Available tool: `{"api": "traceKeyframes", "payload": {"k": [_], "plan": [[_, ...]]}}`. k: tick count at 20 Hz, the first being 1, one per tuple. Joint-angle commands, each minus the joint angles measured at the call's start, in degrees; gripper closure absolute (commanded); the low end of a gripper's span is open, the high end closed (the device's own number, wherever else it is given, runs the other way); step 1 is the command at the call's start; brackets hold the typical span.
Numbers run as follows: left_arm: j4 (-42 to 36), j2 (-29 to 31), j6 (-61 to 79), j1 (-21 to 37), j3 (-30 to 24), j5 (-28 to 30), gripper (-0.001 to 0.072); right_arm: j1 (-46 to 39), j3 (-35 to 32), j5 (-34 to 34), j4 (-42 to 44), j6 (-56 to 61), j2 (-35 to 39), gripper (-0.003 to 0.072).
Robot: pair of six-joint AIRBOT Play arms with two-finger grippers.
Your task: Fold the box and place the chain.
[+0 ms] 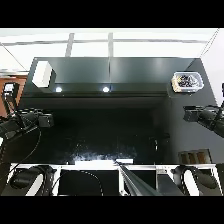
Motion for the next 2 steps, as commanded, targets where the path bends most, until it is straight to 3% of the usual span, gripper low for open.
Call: {"api": "traceKeyframes", "payload": {"k": [1,2], "plan": [[-0.02,0.04,0.00,-0.04,-0.04,0.00,0.0680,-0.04,-0.04,0.02,0.00,0.02,0.04,0.0674],[0.00,0.04,-0.02,-0.04,-0.04,0.00,0.0680,-0.04,-0.04,0.02,-0.02,0.00,0.04,0.0674]]}}
